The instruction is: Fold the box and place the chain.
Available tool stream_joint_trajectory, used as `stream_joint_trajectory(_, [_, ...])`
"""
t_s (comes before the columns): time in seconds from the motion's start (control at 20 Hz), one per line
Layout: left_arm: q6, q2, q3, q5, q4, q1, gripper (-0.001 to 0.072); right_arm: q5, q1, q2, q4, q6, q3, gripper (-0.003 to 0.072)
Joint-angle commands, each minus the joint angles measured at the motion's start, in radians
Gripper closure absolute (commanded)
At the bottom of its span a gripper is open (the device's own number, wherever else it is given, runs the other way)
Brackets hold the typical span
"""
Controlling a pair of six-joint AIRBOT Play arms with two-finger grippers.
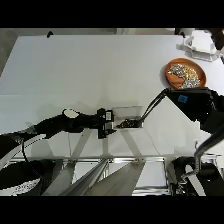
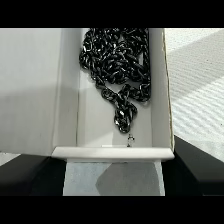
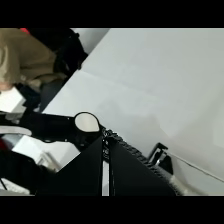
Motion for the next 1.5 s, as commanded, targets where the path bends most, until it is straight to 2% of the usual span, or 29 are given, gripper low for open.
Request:
stream_joint_trajectory(0.0, [0.000, 0.001, 0.000, 0.000, 0.000, -0.001, 0.0559, 0.011, 0.001, -0.043, 0.009, -0.050, -0.001, 0.0673])
stream_joint_trajectory(0.15, [0.000, 0.001, 0.000, 0.000, 0.000, -0.001, 0.0559, 0.011, 0.014, -0.104, 0.005, -0.067, -0.023, 0.0673])
stream_joint_trajectory(0.25, [0.000, 0.001, 0.000, 0.000, 0.000, -0.001, 0.0559, 0.008, 0.083, -0.156, -0.016, -0.080, -0.055, 0.0673])
stream_joint_trajectory(0.5, [0.000, 0.001, 0.000, 0.000, 0.000, -0.001, 0.0559, -0.070, 0.318, -0.293, -0.266, -0.050, -0.060, 0.0673])
stream_joint_trajectory(0.75, [0.000, 0.001, 0.000, 0.000, 0.000, -0.001, 0.0559, -0.126, 0.392, -0.380, -0.477, 0.101, -0.063, 0.0673])
stream_joint_trajectory(1.1, [0.000, 0.001, 0.000, 0.000, 0.000, -0.001, 0.0559, -0.285, 0.520, -0.538, -0.499, 0.117, -0.159, 0.0672])
stream_joint_trajectory(1.45, [0.000, 0.001, 0.000, 0.000, 0.000, -0.001, 0.0559, -0.324, 0.526, -0.650, -0.512, 0.118, -0.160, 0.0672])
